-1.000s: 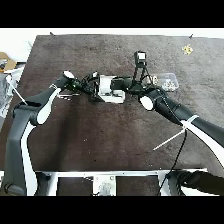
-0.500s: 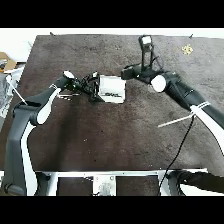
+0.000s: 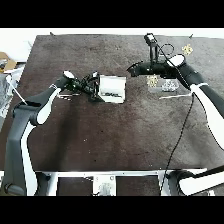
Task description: Fold the box and place the chain.
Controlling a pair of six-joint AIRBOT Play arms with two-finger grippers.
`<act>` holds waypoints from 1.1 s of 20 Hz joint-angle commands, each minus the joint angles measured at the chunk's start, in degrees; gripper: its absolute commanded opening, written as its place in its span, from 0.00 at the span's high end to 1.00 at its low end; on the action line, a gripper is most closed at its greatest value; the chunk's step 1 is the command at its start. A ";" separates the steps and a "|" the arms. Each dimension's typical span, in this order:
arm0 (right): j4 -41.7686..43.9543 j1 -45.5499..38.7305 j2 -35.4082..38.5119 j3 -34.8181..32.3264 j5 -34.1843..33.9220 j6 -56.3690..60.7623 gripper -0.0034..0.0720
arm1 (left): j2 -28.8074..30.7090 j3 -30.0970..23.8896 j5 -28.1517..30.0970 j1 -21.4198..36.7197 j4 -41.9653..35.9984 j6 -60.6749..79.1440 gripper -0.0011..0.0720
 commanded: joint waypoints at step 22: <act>19.10 3.63 -1.90 -11.45 8.11 -41.81 0.66 | -0.02 0.00 0.02 0.04 0.00 0.02 0.45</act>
